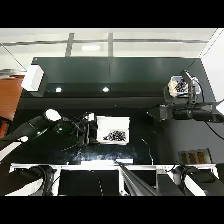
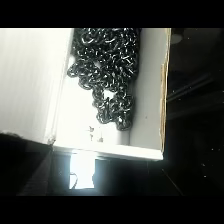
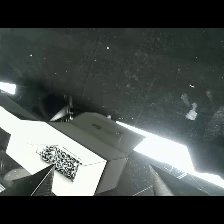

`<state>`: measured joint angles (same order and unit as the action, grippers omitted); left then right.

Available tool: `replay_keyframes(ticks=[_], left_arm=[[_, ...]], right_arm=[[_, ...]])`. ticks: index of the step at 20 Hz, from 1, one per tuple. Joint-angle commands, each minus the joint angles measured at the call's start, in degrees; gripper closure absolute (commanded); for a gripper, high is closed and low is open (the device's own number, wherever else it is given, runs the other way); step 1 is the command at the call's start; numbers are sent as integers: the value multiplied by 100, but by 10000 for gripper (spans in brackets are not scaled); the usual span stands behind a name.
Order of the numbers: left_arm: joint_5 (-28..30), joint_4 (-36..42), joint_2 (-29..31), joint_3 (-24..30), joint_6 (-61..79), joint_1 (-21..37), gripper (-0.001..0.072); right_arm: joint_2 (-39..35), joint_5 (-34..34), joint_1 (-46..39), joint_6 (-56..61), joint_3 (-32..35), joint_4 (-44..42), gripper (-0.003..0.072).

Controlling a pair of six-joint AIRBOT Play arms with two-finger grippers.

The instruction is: Fold the box and place the chain.

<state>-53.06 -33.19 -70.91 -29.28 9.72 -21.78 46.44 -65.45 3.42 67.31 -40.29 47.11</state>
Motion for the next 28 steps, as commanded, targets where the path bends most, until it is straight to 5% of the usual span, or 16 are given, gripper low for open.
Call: replay_keyframes(ticks=[1, 12, 13, 15, 17, 22, 24, 28], left_arm=[[17, -125, -4, 0, -11, -81, 1], [20, -122, -4, -2, -13, -81, 10], [20, -122, -4, -2, -13, -81, 39], [17, -127, -4, -2, -11, -81, 252], [17, -127, -4, -2, -11, -81, 255], [17, -125, -4, -2, -13, -81, 228], [17, -129, -4, -2, -13, -68, -2], [9, -138, 2, -9, -247, 15, -3]], right_arm=[[-4, -2, 4, 0, 2, -2, -10], [-4, -2, 4, 0, 2, -2, -10], [-4, -2, 4, 0, 2, -2, -10], [-4, -2, 4, 0, 2, -2, -10], [-4, -2, 4, 0, 2, -2, -10], [-4, -2, 4, 0, 2, -2, -10], [-4, -2, 4, 0, 2, -2, -10], [-4, -2, 4, 0, 2, -2, -10]])
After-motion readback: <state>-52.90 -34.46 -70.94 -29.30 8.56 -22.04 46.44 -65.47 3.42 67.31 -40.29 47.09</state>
